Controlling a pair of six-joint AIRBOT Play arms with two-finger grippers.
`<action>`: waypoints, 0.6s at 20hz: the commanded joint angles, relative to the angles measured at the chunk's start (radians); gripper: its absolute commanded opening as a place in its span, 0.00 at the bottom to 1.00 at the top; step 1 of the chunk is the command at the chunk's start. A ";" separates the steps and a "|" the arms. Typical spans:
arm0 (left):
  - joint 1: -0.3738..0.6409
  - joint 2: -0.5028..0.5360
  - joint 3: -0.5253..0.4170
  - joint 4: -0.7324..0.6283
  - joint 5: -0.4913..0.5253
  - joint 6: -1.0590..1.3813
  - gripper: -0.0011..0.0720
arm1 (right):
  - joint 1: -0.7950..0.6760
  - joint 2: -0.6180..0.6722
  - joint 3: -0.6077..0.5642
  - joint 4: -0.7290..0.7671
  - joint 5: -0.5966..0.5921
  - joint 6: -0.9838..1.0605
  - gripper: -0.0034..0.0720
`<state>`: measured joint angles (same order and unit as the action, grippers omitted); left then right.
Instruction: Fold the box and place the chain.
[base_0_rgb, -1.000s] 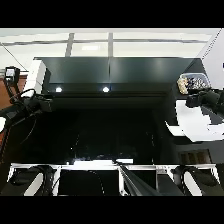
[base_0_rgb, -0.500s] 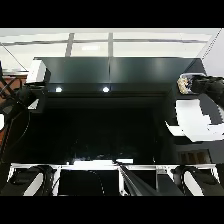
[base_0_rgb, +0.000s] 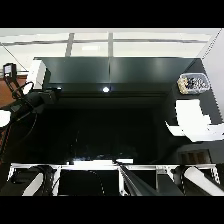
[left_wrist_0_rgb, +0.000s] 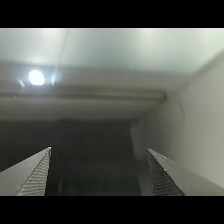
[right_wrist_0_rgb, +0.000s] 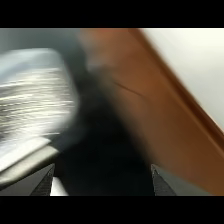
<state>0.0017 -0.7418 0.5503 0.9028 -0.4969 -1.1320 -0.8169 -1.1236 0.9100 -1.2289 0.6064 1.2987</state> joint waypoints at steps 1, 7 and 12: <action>0.000 -0.014 0.000 -0.002 -0.103 0.002 0.99 | -0.333 -0.159 0.162 -0.112 0.318 0.176 1.00; 0.000 -0.053 0.000 -0.003 -0.109 0.000 0.99 | -0.534 -0.459 0.365 0.290 0.840 -0.218 1.00; 0.000 -0.090 0.000 -0.008 -0.110 -0.001 0.99 | -0.410 -0.597 0.428 0.307 0.901 -0.326 1.00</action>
<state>0.0017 -0.8135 0.5503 0.8970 -0.6029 -1.1320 -1.2713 -1.6318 1.2831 -0.9741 1.3849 1.0782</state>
